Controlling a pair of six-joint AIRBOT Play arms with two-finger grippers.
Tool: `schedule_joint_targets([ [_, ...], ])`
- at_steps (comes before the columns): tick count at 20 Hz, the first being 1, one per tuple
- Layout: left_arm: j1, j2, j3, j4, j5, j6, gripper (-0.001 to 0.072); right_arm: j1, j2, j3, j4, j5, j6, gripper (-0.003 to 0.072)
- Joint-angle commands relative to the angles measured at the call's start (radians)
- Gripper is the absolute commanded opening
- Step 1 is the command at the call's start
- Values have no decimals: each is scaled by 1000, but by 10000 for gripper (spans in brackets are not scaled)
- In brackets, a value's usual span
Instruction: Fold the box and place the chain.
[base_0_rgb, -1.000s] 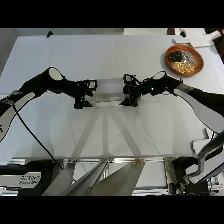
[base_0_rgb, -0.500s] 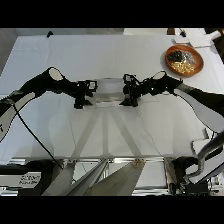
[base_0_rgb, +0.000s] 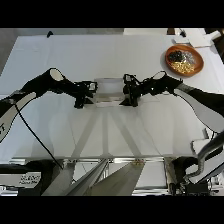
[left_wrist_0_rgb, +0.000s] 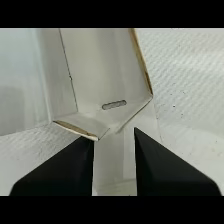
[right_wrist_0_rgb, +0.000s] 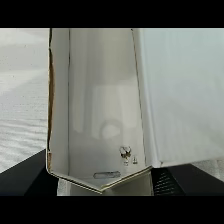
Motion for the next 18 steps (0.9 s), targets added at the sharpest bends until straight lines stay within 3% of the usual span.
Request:
schedule_joint_targets([
  [1,0,0,0,-1,14,6,146,1,0,0,0,0,0,521],
  [9,0,0,0,-105,6,5,135,1,0,0,0,0,0,521],
  [16,0,-1,0,-106,-22,5,130,1,0,0,0,0,0,521],
  [18,0,-1,0,-108,-32,5,10,1,0,0,0,0,0,521],
])
